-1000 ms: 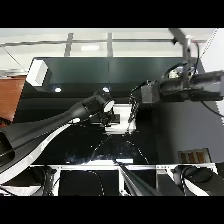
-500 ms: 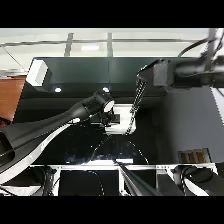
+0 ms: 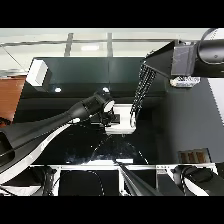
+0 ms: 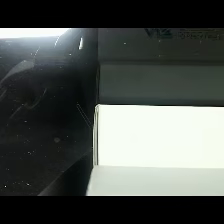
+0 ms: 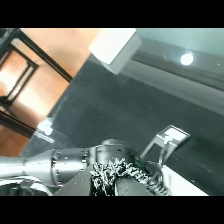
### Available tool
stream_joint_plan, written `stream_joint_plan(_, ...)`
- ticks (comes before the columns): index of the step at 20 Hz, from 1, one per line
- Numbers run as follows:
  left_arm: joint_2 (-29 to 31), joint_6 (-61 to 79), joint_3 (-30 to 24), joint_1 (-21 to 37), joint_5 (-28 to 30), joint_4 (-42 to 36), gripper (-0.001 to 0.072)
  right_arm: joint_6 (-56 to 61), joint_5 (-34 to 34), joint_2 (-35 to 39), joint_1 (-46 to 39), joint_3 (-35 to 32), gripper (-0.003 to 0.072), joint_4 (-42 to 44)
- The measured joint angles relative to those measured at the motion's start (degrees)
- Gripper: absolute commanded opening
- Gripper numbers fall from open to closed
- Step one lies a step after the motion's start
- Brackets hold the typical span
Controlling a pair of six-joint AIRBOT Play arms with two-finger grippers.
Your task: Fold the box and place the chain.
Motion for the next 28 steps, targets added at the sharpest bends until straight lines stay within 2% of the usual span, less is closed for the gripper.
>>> stream_joint_plan(4, 0.0, 0.0, 0.0, -0.02, 0.02, 0.0, 0.0026, -0.02, 0.7, -0.46, 0.24, 0.02, 0.0019, 0.22)
stream_joint_plan(6, 0.0, 0.02, 0.0, -0.02, 0.02, 0.0, 0.0026, 0.0, 1.25, -0.81, 1.4, -2.08, 0.0018, -0.11)
stream_joint_plan(9, 0.0, 0.02, 0.0, -0.02, 0.09, 0.02, 0.0026, 0.55, 0.52, -1.05, 3.87, -9.86, 0.0018, -3.17)
stream_joint_plan(15, 0.0, 0.09, 0.0, -0.02, 0.48, 0.0, 0.0026, 1.88, -8.98, -1.16, 5.88, -28.55, 0.0019, -5.46)
stream_joint_plan(19, 0.0, 0.09, 0.0, -0.02, 0.7, 0.0, 0.0026, 2.12, -12.31, -1.16, 6.16, -33.79, 0.0025, -5.35)
stream_joint_plan(20, 0.0, 0.09, 0.0, -0.02, 0.76, 0.0, 0.0026, 2.14, -12.7, -1.16, 6.16, -34.36, 0.0155, -5.31)
stream_joint_plan(21, 0.0, 0.09, 0.0, -0.02, 0.85, -0.02, 0.0026, 2.23, -13.33, -1.16, 6.21, -34.77, 0.0339, -5.27)
stream_joint_plan(25, 0.0, 0.02, 0.0, 0.0, 0.96, -0.15, 0.0026, 1.79, -14.45, -1.2, 5.84, -35.56, 0.0345, -5.64)
stream_joint_plan(28, 0.0, 0.02, 0.0, -0.02, 1.11, -0.2, 0.0026, 0.52, -13.7, -1.09, 2.29, -35.74, 0.0345, -9.81)
